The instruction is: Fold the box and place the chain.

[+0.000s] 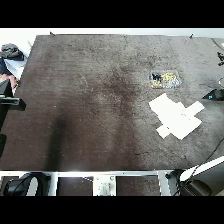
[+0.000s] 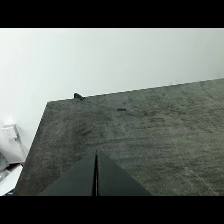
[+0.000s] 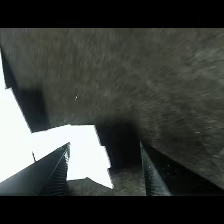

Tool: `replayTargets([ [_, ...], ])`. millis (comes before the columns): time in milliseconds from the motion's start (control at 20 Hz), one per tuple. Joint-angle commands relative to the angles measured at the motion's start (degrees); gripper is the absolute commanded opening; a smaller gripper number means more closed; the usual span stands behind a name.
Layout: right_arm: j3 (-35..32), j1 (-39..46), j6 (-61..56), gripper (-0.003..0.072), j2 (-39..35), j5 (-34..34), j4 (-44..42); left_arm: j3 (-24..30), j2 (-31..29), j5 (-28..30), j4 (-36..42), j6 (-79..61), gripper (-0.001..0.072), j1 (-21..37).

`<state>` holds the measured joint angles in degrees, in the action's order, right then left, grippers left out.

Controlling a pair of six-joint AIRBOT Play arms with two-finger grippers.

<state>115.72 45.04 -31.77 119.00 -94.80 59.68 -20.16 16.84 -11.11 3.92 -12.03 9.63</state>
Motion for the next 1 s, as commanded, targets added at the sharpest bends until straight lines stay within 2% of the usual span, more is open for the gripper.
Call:
replayTargets([
  [0, 1.0, 0.0, 3.9, 0.0486, 3.2, -4.7, 0.5, 0.0, 0.0, 0.0, 0.0, 0.0, 0.0012, 0.0],
  [200, -1.8, -0.2, 8.3, 0.0466, 3.5, -7.0, 0.1, 0.0, 0.0, 0.0, 0.0, 0.0, 0.0012, 0.0],
  [450, -2.0, -1.4, 8.5, 0.0465, 3.5, -8.7, 0.3, 0.0, 0.0, 0.0, 0.0, 0.0, 0.0012, 0.0],
  [550, -3.4, -2.5, 9.3, 0.0464, 3.5, -8.7, 2.6, 0.0, 0.0, 0.0, 0.0, 0.0, 0.0012, 0.0],
  [600, -4.3, -3.1, 10.1, 0.0385, 3.5, -8.7, 3.7, 0.0, 0.0, 0.0, 0.0, 0.0, 0.0012, 0.0],
  [650, -5.0, -3.7, 10.6, 0.0342, 3.5, -8.7, 4.7, 0.0, 0.0, 0.0, 0.0, 0.0, 0.0011, 0.0],
  [800, -5.5, -4.5, 10.6, 0.0336, 3.4, -8.9, 5.9, 0.0, 0.0, 0.0, 0.0, 0.0, 0.0011, 0.0],
  [850, -5.5, -4.5, 10.6, 0.0236, 3.4, -8.9, 5.7, 0.0, 0.0, 0.0, 0.0, 0.0, 0.0011, 0.0],
  [950, -6.3, -4.5, 9.7, 0.0221, 3.4, -8.9, 5.3, 0.0, 0.0, 0.0, 0.0, 0.0, 0.0011, 0.0],
])
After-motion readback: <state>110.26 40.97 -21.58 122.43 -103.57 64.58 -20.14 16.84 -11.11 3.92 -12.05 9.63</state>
